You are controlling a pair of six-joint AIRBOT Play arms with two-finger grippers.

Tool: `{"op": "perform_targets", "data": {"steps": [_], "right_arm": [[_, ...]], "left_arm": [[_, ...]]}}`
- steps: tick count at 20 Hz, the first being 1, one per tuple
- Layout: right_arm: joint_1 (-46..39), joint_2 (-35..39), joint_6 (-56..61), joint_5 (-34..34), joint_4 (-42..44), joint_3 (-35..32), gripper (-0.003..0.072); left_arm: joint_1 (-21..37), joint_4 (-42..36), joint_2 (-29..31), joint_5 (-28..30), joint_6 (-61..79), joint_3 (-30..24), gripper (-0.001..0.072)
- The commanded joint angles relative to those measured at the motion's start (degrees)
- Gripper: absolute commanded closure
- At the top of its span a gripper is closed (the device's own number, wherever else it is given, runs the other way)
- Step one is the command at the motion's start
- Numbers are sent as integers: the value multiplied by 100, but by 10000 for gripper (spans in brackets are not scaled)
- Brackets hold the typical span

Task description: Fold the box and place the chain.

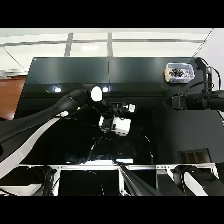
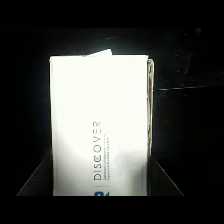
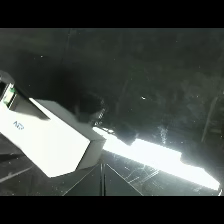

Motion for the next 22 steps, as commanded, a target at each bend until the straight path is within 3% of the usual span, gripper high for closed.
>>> {"op": "perform_targets", "data": {"steps": [1,2,6,11,13,17,19,22], "right_arm": [[-2,7,4,0,4,0,667],[-4,7,4,0,4,0,667],[-4,7,4,-22,4,0,667],[-2,7,11,-203,195,0,668],[-2,7,7,-369,372,0,667],[-2,2,66,-654,409,0,667],[-2,2,116,-634,450,0,667],[-2,2,116,-673,494,0,667]], "left_arm": [[-48,354,50,450,-686,0,274],[0,437,133,507,-787,2,374],[804,804,382,299,-2133,553,375],[2623,2675,251,175,-4522,1709,376],[3464,3084,-81,155,-5219,2249,376],[4946,2717,-1272,74,-5766,3676,374],[5436,2304,-1888,96,-5759,4319,375],[5775,2162,-2505,74,-5740,4734,375]]}}
